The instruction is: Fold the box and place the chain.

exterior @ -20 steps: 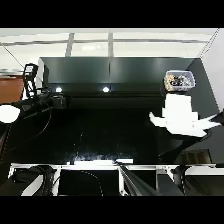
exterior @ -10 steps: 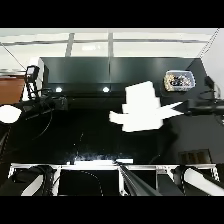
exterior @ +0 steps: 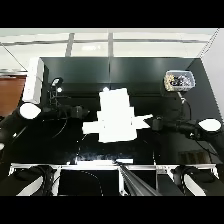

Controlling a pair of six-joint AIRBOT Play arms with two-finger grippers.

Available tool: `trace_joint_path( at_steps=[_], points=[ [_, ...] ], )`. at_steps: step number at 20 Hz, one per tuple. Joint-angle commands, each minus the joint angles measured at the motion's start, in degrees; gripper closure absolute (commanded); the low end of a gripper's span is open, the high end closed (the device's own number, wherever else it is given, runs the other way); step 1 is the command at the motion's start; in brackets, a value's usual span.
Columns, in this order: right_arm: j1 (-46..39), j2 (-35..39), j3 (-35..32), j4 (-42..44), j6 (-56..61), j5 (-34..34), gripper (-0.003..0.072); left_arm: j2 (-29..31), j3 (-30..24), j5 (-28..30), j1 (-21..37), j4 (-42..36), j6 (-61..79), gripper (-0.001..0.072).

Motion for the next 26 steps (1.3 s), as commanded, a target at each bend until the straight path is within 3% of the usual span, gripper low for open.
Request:
trace_joint_path(
  at_steps=[1,4,9,12,16,19,20,21,22,26],
  points=[
    [4.8,1.0,-1.3,0.4,-0.2,-4.7,0.0678,-11.0,4.6,-12.8,2.1,-15.9,14.3,0.0004],
    [4.7,1.0,-1.3,0.4,-0.2,-4.7,0.0678,-20.8,6.6,-22.7,4.2,-31.0,29.5,0.0004],
    [4.7,1.0,-1.3,0.4,-0.2,-4.3,0.0678,-29.9,10.3,-28.9,2.2,-32.8,42.2,0.0004],
    [4.7,1.0,-1.3,0.4,-0.2,-4.3,0.0677,-33.7,14.4,-34.0,2.3,-27.8,43.8,0.0052],
    [4.7,1.0,-1.3,-1.2,-0.1,-3.6,0.0677,-36.8,18.5,-38.8,2.3,-22.1,47.6,0.0476],
    [4.7,1.0,-1.3,-3.8,1.0,-3.4,0.0675,-36.9,20.2,-39.3,2.3,-19.5,51.5,0.0686],
    [4.5,1.0,-1.1,-4.8,1.7,-3.4,0.0602,-36.8,20.7,-39.3,2.3,-18.7,51.5,0.0687],
    [3.8,1.0,-0.6,-5.9,3.3,-3.3,0.0232,-36.7,21.0,-39.3,2.3,-18.5,51.5,0.0688],
    [2.7,1.0,0.8,-8.2,5.4,-2.5,0.0004,-36.3,21.0,-38.9,2.3,-18.5,51.5,0.0689],
    [0.0,1.0,11.8,-26.1,2.0,11.6,0.0004,-30.1,20.0,-38.0,-0.8,-10.0,49.6,0.0692]
  ],
)
